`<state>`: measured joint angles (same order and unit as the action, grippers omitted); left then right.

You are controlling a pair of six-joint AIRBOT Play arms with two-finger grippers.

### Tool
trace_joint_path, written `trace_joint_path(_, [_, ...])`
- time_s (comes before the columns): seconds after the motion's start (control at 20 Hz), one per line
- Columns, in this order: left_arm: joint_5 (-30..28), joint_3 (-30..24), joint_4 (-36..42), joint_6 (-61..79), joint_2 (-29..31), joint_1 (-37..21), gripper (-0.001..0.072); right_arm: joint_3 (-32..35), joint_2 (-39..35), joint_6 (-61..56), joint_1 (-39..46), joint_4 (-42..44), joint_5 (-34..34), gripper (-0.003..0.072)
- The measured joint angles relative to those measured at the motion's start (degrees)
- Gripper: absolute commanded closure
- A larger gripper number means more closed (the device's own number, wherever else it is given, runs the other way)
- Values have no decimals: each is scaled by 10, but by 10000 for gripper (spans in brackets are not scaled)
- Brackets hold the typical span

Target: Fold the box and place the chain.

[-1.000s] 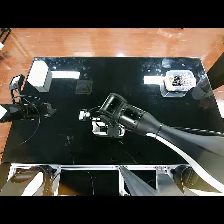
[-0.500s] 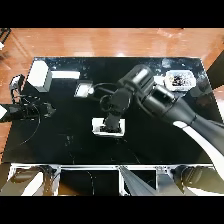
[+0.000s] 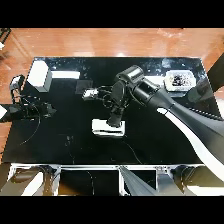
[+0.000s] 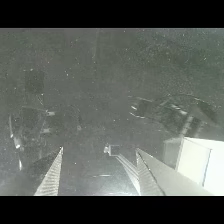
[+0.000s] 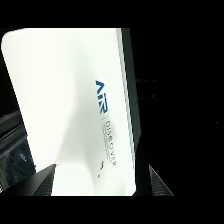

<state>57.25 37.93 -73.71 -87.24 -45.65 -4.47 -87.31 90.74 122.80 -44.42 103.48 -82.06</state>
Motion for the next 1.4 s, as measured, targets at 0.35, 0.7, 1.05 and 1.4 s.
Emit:
trace_joint_path(0.35, [-2, 0, 0, 0, 0, 0, 146, 0, 13, 5, 1, 9, -7, 213])
trace_joint_path(0.7, [-2, 0, 0, 0, 0, 0, 146, 0, 14, 6, 1, 11, -9, 339])
trace_joint_path(1.05, [-2, 0, 0, 0, 0, 0, 146, 2, 14, 6, -6, 8, -7, 387])
trace_joint_path(1.4, [-2, 0, -3, 0, 0, 0, 146, 2, 14, 6, -14, -13, 4, 479])
